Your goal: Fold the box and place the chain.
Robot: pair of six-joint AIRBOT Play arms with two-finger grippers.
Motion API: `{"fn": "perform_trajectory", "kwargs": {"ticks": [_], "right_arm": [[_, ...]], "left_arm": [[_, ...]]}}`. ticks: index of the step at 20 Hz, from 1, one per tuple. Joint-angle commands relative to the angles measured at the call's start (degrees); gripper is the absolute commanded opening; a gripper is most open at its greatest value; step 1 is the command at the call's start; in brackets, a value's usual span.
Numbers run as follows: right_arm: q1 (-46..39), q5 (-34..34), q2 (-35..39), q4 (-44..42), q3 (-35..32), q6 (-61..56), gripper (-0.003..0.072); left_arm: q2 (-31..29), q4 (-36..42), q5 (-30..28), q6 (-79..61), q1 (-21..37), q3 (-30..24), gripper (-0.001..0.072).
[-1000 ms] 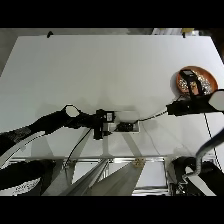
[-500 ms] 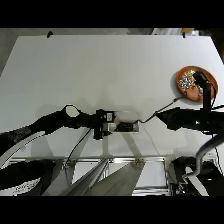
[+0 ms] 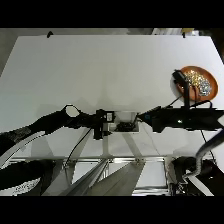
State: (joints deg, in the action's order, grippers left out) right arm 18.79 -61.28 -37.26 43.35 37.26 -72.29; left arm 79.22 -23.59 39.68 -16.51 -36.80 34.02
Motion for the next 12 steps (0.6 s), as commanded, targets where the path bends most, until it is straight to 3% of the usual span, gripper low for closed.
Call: {"fn": "perform_trajectory", "kwargs": {"ticks": [1, 4, 7, 11, 12], "right_arm": [[6.47, 5.64, -6.78, 6.86, -0.02, 0.52, 0.0017], [7.76, 6.47, -13.49, 10.54, -0.02, 0.13, 0.0020], [7.76, 6.45, -17.49, 11.10, 0.00, 0.17, 0.0206], [5.75, 3.61, -16.11, 11.13, 3.91, 0.31, 0.0192], [4.07, 1.51, -15.72, 11.17, 6.05, 0.35, 0.0141]], "left_arm": [[-0.02, 0.00, 0.00, 0.00, 0.00, -0.02, 0.0205], [-0.02, 0.00, 0.00, 0.00, 0.00, -0.02, 0.0205], [-0.02, 0.00, 0.00, 0.00, 0.00, -0.02, 0.0205], [-0.02, 0.00, 0.00, 0.00, 0.00, -0.02, 0.0205], [-0.02, 0.00, 0.00, 0.00, 0.00, -0.02, 0.0205]]}}
